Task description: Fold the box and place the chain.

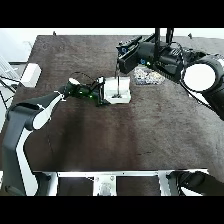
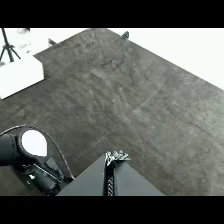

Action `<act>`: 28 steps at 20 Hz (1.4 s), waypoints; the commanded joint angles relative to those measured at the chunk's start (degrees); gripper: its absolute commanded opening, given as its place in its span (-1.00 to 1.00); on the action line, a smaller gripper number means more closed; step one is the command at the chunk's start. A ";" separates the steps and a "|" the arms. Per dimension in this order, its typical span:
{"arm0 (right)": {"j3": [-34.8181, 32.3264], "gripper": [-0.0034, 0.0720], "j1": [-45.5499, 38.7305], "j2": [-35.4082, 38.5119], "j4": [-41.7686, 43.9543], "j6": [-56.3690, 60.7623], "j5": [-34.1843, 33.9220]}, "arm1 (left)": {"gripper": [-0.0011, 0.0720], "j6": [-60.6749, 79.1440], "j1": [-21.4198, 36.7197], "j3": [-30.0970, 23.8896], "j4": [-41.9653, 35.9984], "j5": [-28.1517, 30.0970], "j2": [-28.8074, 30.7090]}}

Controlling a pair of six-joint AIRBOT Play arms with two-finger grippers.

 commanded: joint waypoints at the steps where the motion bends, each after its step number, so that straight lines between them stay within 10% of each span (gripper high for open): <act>1: 1.14 -0.90 0.17 0.46 -3.74 0.04 -0.68 | -0.01 0.02 0.04 0.02 0.00 0.00 0.00; 14: -5.99 -0.90 -1.53 -0.35 -6.05 2.27 -2.01 | -0.01 0.02 0.04 0.02 0.00 0.00 -0.02; 23: -16.68 -0.88 -6.03 -14.71 -4.11 3.50 -12.48 | -0.01 0.02 0.04 0.02 0.00 0.00 -0.02; 25: -16.65 0.07 -6.10 -16.11 -4.11 3.50 -12.48 | -0.01 0.02 0.04 0.02 0.00 0.00 -0.02; 28: -15.58 0.08 -6.32 -13.22 -5.31 2.43 -12.46 | -0.01 0.02 0.04 0.02 0.00 0.02 -0.02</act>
